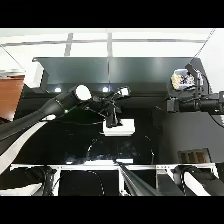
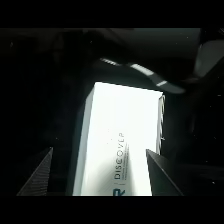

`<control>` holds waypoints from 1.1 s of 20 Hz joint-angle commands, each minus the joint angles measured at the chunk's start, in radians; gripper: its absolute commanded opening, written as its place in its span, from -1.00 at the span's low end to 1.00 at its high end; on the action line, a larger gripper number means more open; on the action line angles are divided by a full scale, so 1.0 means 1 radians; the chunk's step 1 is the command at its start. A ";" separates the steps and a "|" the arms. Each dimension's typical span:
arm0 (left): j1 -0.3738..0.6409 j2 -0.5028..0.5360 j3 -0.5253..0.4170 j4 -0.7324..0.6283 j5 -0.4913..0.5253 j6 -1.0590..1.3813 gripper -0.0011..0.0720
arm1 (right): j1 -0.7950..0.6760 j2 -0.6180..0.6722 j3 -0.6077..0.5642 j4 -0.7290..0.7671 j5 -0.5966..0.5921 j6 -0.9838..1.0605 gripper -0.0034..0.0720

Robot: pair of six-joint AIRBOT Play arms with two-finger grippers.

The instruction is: Fold the box and place the chain.

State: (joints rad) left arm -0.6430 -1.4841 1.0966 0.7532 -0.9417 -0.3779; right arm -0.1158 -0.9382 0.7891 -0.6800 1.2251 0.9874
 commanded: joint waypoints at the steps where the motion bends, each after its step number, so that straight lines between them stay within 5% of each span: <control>1: -0.018 -0.039 0.018 0.002 -0.082 -0.048 0.98 | -0.001 0.000 0.001 -0.017 -0.006 -0.001 -0.88; 14: -0.060 -0.039 0.018 0.070 -0.085 -0.010 0.99 | -0.001 0.000 0.001 -0.031 -0.006 -0.012 -0.88; 22: -0.115 -0.039 0.017 0.240 -0.019 -0.020 0.99 | -0.001 0.001 0.001 -0.034 -0.011 -0.012 -0.88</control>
State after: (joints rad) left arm -0.7334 -1.5227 1.1133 0.9245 -1.0084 -0.3920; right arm -0.1158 -0.9382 0.7891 -0.7116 1.2182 0.9752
